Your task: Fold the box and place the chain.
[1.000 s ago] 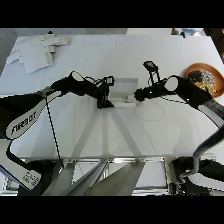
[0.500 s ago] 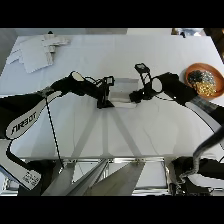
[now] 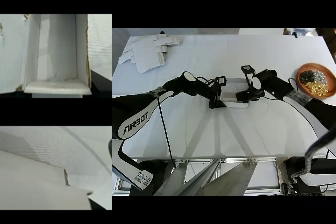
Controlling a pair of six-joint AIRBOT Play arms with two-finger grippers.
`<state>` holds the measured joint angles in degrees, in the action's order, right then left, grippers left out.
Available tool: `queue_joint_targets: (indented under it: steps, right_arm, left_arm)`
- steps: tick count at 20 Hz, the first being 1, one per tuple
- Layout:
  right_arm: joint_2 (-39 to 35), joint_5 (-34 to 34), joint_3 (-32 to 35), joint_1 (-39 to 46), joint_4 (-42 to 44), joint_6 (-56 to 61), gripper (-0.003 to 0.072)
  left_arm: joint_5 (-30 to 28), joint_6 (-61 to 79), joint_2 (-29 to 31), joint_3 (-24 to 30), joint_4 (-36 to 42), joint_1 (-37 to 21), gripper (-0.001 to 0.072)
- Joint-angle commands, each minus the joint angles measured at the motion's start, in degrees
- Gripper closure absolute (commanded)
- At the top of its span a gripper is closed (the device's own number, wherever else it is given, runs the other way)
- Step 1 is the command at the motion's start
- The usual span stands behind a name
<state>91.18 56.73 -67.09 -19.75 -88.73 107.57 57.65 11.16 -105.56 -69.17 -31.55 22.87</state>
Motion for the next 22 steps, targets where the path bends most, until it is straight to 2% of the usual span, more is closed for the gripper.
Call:
queue_joint_targets:
  steps: [1,4,9,10,14,17,18,19,20,22]
  right_arm:
    - [1.11,0.85,-0.59,-0.55,-2.89,3.87,0.0414]
    - [1.18,-0.04,-0.59,-0.55,-4.04,12.0,0.0437]
    - [2.99,-0.57,-0.59,-1.88,-3.85,16.2,0.0438]
    - [3.28,-0.83,-0.59,-2.32,-3.85,17.68,0.0461]
    - [3.65,-0.52,-0.59,-2.8,-3.96,20.17,0.0655]
    - [3.63,0.0,-0.61,-2.8,-4.04,20.2,0.0666]
    - [3.48,-0.24,-0.63,-2.8,-4.04,20.13,0.0536]
    - [3.15,-0.2,-0.63,-2.8,-4.04,20.13,0.0341]
    - [2.51,-0.09,-0.63,-2.8,-4.07,20.13,0.0232]
    - [0.48,0.57,-0.63,-2.73,-4.52,19.85,0.0221]
  left_arm:
    - [0.0,0.0,-0.02,0.0,-0.02,0.04,0.0432]
    - [0.02,0.0,-0.02,0.0,-0.02,0.04,0.0432]
    - [0.0,0.02,-0.02,0.0,-0.02,0.04,0.0432]
    - [0.0,0.02,-0.02,-0.02,-0.02,0.04,0.0432]
    - [0.02,0.0,-0.02,0.0,-0.02,0.04,0.0432]
    - [0.0,0.0,-0.02,-0.02,-0.02,0.04,0.0432]
    - [0.0,0.0,-0.02,0.0,-0.02,0.04,0.0432]
    - [0.0,0.0,-0.02,0.0,-0.02,0.04,0.0432]
    - [0.02,0.0,-0.02,-0.02,-0.02,0.04,0.0432]
    - [0.02,0.0,-0.02,-0.02,-0.02,0.04,0.0432]
